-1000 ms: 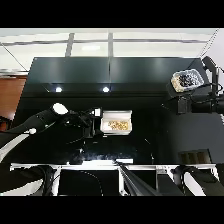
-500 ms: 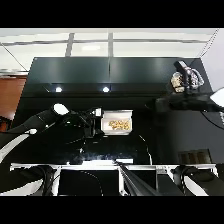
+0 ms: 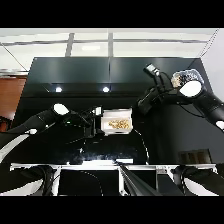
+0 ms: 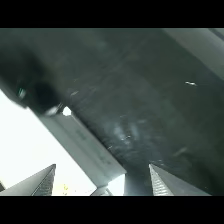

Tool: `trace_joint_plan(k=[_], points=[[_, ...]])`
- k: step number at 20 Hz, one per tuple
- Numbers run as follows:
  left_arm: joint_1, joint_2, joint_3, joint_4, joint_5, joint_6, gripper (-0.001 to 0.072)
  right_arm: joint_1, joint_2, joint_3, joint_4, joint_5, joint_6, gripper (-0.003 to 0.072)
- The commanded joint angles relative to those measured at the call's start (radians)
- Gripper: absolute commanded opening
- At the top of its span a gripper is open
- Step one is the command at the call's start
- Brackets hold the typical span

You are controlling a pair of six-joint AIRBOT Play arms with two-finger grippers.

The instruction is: Fold the box and place the chain.

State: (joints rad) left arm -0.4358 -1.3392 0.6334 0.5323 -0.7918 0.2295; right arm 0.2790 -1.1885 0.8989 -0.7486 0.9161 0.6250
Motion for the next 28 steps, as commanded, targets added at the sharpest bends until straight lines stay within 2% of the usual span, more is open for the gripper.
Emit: trace_joint_plan(k=[1,6,9,15,28], points=[[0.001,-0.001,0.001,0.002,0.003,-0.001,0.0396,0.029,-0.012,0.003,0.013,0.093,-0.209,0.0720],[0.000,-0.001,0.000,0.002,-0.005,0.003,0.0396,0.029,-0.006,0.025,0.022,0.207,-0.426,0.0720],[0.000,-0.001,0.000,0.002,-0.004,0.003,0.0396,0.042,-0.004,0.024,0.017,0.253,-0.424,0.0720],[0.000,-0.001,0.000,0.002,-0.004,0.003,0.0396,0.127,-0.006,-0.014,-0.028,0.128,-0.425,0.0720],[0.000,-0.001,0.000,0.002,-0.004,0.008,0.0396,0.147,-0.059,-0.014,-0.030,0.101,-0.425,0.0720]])
